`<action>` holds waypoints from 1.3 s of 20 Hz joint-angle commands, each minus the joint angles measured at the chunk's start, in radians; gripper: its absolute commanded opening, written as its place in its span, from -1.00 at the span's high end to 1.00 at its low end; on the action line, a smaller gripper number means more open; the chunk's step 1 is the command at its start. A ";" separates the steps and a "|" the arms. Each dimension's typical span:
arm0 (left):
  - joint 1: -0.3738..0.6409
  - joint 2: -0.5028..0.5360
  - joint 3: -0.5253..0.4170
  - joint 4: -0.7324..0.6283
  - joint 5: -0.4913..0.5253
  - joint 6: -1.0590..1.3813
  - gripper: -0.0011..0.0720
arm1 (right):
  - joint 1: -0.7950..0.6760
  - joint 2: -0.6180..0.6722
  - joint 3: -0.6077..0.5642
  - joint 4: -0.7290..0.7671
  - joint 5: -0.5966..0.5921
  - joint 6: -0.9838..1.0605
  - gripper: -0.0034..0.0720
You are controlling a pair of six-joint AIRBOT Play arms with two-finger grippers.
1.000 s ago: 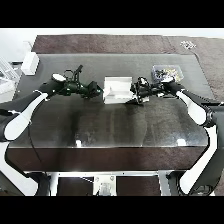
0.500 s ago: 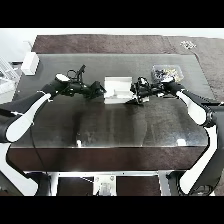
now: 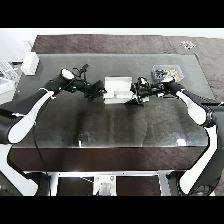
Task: Fold the box and place the chain.
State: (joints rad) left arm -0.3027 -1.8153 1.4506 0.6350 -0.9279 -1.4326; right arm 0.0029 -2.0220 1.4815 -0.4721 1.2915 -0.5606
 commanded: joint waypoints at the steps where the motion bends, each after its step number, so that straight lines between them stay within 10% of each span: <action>1: -0.002 0.000 0.011 0.048 -0.012 -0.054 -0.03 | 0.000 0.000 0.000 0.000 0.000 0.000 -0.63; 26: -0.082 -0.007 0.118 0.306 -0.037 -0.262 -0.03 | 0.000 0.000 0.000 0.000 0.000 0.000 -0.63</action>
State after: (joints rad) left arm -0.3805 -1.8214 1.5566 0.8936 -0.9466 -1.6440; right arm 0.0029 -2.0220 1.4815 -0.4717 1.2915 -0.5606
